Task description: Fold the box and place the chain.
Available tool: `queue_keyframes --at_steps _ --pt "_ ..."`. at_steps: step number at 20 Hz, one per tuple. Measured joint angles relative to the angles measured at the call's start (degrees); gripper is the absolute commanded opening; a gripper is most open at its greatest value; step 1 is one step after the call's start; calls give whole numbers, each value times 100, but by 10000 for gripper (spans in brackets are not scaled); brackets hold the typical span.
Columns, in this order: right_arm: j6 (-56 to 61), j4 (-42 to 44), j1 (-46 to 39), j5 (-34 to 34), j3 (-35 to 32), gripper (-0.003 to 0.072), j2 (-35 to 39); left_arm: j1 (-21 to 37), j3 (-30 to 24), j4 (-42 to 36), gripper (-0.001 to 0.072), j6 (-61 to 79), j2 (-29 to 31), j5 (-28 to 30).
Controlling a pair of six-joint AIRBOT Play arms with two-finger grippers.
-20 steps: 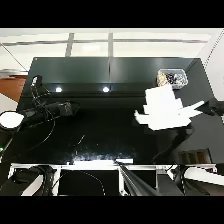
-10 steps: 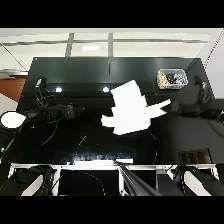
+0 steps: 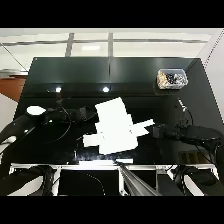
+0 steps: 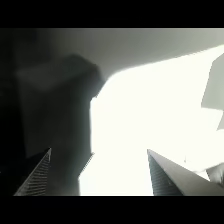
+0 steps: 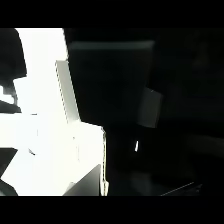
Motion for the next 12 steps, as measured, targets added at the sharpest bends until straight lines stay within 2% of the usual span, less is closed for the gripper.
queue_keyframes --at_steps 2,6,10,12 --pt "31 7 96 31 -42 21 31 -63 149 -378 699 588 -503 -238" --pt "131 11 184 57 -76 21 57 -146 518 -511 698 1176 -1353 -822" --pt "155 11 212 125 -83 21 66 -173 750 -542 698 1792 -1952 -1768" --pt "168 9 214 144 -83 21 66 -181 798 -546 674 2146 -2107 -2124"
